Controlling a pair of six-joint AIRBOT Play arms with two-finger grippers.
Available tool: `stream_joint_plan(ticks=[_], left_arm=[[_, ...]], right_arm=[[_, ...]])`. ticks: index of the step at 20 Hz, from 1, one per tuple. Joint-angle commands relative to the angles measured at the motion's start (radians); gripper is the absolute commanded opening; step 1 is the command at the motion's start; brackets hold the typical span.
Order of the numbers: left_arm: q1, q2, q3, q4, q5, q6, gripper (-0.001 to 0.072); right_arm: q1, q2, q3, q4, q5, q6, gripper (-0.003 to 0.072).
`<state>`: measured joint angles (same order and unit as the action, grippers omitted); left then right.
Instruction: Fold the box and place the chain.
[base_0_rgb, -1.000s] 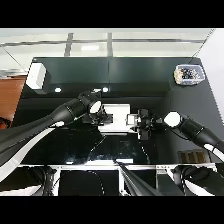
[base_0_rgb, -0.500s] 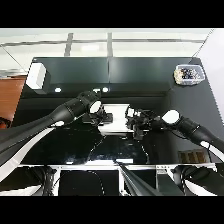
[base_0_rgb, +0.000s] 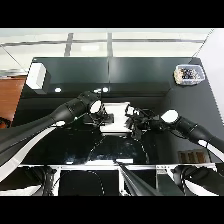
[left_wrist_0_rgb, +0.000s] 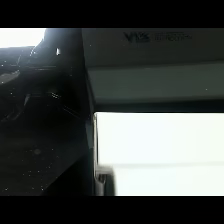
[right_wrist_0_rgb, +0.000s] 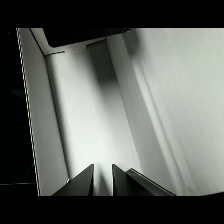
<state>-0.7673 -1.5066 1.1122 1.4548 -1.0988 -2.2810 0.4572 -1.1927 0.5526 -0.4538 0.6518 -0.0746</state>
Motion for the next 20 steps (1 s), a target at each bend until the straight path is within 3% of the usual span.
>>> stream_joint_plan(ticks=[1,5,7,9,10,11,12,13,14,15,16,18,20], left_arm=[[0.001,-0.001,0.001,0.006,-0.001,0.0,0.0024],[0.001,-0.001,0.001,0.006,-0.001,0.0,0.0024],[0.001,-0.002,0.001,0.01,0.001,0.0,0.0025],[0.001,-0.002,0.001,0.011,0.001,0.0,0.0025],[0.001,-0.002,0.001,0.011,0.001,0.0,0.0024],[0.001,-0.002,0.001,0.011,0.001,0.0,0.0024],[0.001,-0.002,0.001,0.011,0.001,0.0,0.0025],[0.001,-0.002,0.001,0.011,0.0,0.0,0.0024],[0.001,-0.002,0.001,0.011,-0.001,0.0,0.0025],[0.001,-0.002,0.001,0.011,0.0,0.0,0.0025],[0.001,-0.002,0.001,0.015,0.0,0.0,0.0024],[0.001,-0.002,0.001,0.033,-0.001,0.0,0.0024],[0.009,-0.002,0.001,0.037,-0.001,0.0,0.0024]], right_arm=[[0.0,0.0,0.001,-0.016,-0.002,-0.001,0.022],[0.0,0.0,0.001,-0.018,-0.002,-0.001,0.0247],[0.0,0.0,0.001,-0.019,-0.005,-0.001,0.039],[0.0,0.0,0.001,-0.019,-0.01,-0.001,0.039],[0.0,0.0,0.001,-0.019,-0.009,-0.001,0.0377],[0.0,0.0,0.001,-0.019,-0.008,0.0,0.0113],[0.0,0.0,0.001,-0.018,-0.009,0.001,0.0113],[0.0,0.0,0.001,-0.018,-0.008,0.006,0.0251],[0.0,0.0,0.001,-0.018,-0.008,0.012,0.0274],[0.0,0.0,0.001,-0.019,-0.008,0.015,0.0112],[0.0,0.0,0.001,-0.019,-0.008,0.015,0.0018],[-0.002,0.014,0.002,-0.039,-0.01,0.096,0.001],[-0.024,0.064,0.017,-0.158,0.002,0.312,0.0009]])
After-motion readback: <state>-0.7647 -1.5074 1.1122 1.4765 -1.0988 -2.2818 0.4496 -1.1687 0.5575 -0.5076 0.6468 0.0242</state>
